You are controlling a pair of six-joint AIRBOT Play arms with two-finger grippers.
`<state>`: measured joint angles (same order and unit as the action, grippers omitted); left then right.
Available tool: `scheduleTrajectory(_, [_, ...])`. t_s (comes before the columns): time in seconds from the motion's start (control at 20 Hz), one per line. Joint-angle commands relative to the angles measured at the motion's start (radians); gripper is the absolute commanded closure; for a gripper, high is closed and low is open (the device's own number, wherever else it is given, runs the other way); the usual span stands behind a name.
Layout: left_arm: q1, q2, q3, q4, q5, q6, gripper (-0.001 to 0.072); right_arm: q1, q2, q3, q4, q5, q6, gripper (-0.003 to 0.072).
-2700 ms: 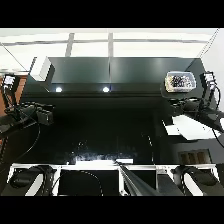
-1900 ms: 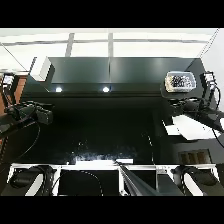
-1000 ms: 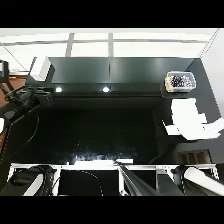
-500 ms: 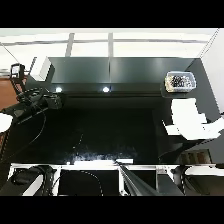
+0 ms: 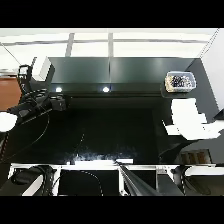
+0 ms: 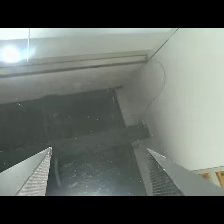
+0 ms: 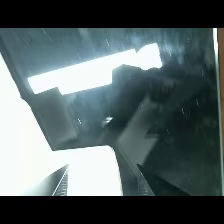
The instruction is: Fold the box and place the chain.
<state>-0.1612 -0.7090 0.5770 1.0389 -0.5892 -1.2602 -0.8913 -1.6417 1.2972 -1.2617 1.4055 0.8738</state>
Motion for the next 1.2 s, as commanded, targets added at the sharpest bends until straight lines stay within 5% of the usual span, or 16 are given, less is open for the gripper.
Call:
scheduleTrajectory(0.0, [-0.002, -0.001, 0.000, -0.001, -0.017, 0.000, 0.0001, 0.006, -0.002, -0.001, -0.056, 0.025, 0.017, 0.0207])
scheduleTrajectory(0.1, [-0.002, -0.001, 0.000, -0.001, -0.041, 0.000, 0.0001, 0.006, -0.002, -0.003, -0.089, 0.034, 0.055, 0.0209])
scheduleTrajectory(0.15, [-0.002, -0.001, 0.000, -0.001, -0.052, 0.000, 0.0001, 0.006, -0.002, -0.003, -0.103, 0.039, 0.069, 0.0299])
scheduleTrajectory(0.25, [-0.002, -0.002, 0.000, -0.001, -0.056, 0.000, 0.0001, 0.004, -0.002, -0.003, -0.096, 0.041, 0.065, 0.0686])
scheduleTrajectory(0.55, [-0.002, -0.002, 0.000, -0.002, -0.048, 0.000, 0.0001, 0.013, 0.007, -0.021, 0.164, 0.109, 0.045, 0.0678])
scheduleTrajectory(0.85, [-0.002, -0.002, 0.000, -0.005, -0.048, 0.000, 0.0001, 0.123, 0.041, -0.179, 0.480, 0.204, -0.021, 0.0677])
scheduleTrajectory(1.15, [-0.069, -0.007, 0.000, -0.005, -0.048, 0.000, 0.0001, 0.406, 0.306, -0.529, 0.994, -0.026, -0.269, 0.0677])
